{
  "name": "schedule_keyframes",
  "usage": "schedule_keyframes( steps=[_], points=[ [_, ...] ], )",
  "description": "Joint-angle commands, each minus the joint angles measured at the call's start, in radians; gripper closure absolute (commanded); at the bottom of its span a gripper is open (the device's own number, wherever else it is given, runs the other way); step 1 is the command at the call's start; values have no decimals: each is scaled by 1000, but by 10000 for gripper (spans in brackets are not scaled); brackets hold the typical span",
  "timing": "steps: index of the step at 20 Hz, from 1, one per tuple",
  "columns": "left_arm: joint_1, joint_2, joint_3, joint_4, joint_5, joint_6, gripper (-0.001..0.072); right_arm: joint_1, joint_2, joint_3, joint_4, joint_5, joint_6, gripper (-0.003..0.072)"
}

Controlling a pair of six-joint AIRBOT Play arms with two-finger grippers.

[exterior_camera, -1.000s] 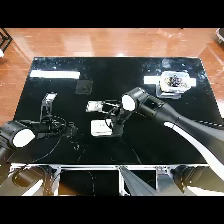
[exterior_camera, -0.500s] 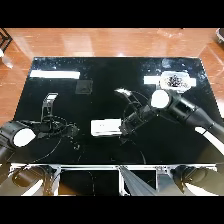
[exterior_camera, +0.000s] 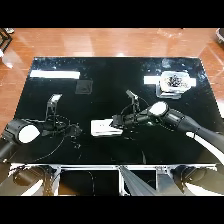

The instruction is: Fold the box and place the chain.

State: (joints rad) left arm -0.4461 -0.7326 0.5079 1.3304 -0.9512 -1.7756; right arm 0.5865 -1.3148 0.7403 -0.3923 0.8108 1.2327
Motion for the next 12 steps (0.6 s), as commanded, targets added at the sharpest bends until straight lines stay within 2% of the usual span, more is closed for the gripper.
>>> schedule_keyframes(
  steps=[1, 7, 12],
  points=[
    [0, -4, 1, -8, 10, 7, 67, 19, -20, -7, -1, -42, -2, 667],
    [0, -4, 1, -34, 9, 26, 68, 56, -22, -7, -174, -85, 123, 666],
    [0, -4, 1, -34, 9, 26, 68, 58, -1, 24, -100, -47, 58, 666]
  ],
)
